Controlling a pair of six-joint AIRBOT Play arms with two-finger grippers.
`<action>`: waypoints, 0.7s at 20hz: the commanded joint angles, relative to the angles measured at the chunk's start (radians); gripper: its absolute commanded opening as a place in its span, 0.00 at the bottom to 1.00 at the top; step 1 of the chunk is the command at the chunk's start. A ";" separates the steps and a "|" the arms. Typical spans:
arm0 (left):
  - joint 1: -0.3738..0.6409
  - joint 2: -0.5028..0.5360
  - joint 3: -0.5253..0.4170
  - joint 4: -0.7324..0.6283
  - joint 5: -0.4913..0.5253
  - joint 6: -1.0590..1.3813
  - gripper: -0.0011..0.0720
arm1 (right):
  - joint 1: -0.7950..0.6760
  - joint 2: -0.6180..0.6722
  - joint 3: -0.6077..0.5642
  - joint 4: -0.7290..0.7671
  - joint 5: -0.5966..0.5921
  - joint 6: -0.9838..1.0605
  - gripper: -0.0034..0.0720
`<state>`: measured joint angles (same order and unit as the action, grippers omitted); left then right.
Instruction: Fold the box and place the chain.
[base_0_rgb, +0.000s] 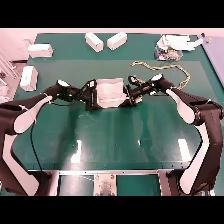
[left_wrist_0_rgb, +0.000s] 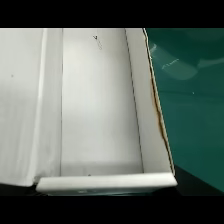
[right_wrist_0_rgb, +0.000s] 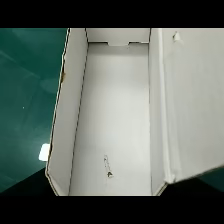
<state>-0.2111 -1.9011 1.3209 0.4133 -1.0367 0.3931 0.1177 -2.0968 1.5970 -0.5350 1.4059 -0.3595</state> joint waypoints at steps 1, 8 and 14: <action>0.000 0.000 0.000 -0.002 0.000 0.000 0.53 | 0.001 0.000 0.000 0.000 0.001 0.000 0.71; 0.000 0.000 0.000 -0.002 0.000 0.000 0.53 | 0.001 0.000 0.000 0.000 0.002 0.000 0.71; 0.000 0.000 0.000 -0.002 -0.001 0.000 0.53 | 0.001 -0.001 0.000 0.033 0.002 0.000 0.70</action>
<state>-0.2108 -1.9011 1.3209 0.4110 -1.0367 0.3931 0.1177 -2.0972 1.5970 -0.5236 1.4071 -0.3595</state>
